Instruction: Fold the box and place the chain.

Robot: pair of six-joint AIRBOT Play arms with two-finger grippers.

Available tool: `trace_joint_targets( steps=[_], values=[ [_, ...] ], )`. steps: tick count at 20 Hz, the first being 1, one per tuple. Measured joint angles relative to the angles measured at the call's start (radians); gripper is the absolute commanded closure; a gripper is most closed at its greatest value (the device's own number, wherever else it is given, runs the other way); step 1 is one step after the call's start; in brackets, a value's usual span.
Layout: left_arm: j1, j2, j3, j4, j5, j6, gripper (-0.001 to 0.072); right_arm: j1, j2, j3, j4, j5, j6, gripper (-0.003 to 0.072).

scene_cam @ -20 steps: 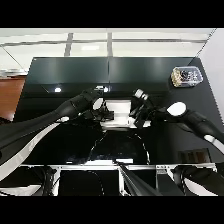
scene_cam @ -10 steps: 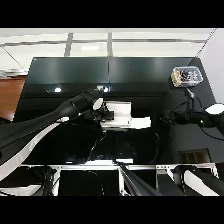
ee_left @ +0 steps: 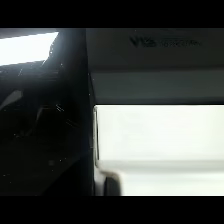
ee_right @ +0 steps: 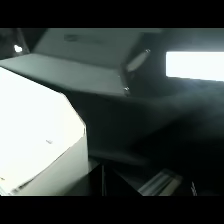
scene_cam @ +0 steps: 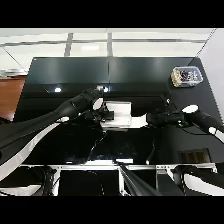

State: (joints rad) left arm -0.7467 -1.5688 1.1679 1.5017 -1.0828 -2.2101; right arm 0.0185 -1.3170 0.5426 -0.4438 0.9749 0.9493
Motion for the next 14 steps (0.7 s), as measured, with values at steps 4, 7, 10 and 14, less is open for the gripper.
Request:
trace_joint_targets(
  steps=[4,7,10,14],
  values=[
    [0.0,0.0,0.0,0.0,0.0,0.0,0.0683,0.024,-0.011,0.06,-0.012,0.032,-0.012,-0.0008],
    [0.0,0.0,0.0,0.0,0.0,0.0,0.0683,0.028,-0.014,0.098,-0.016,0.077,-0.016,-0.0003],
    [0.0,0.0,0.0,0.0,0.0,0.0,0.0682,0.042,-0.014,0.114,0.019,0.12,-0.018,0.0108],
    [0.0,0.0,0.0,0.0,0.0,0.0,0.0682,0.082,-0.014,0.127,0.047,0.126,0.02,0.0233]
  ],
)
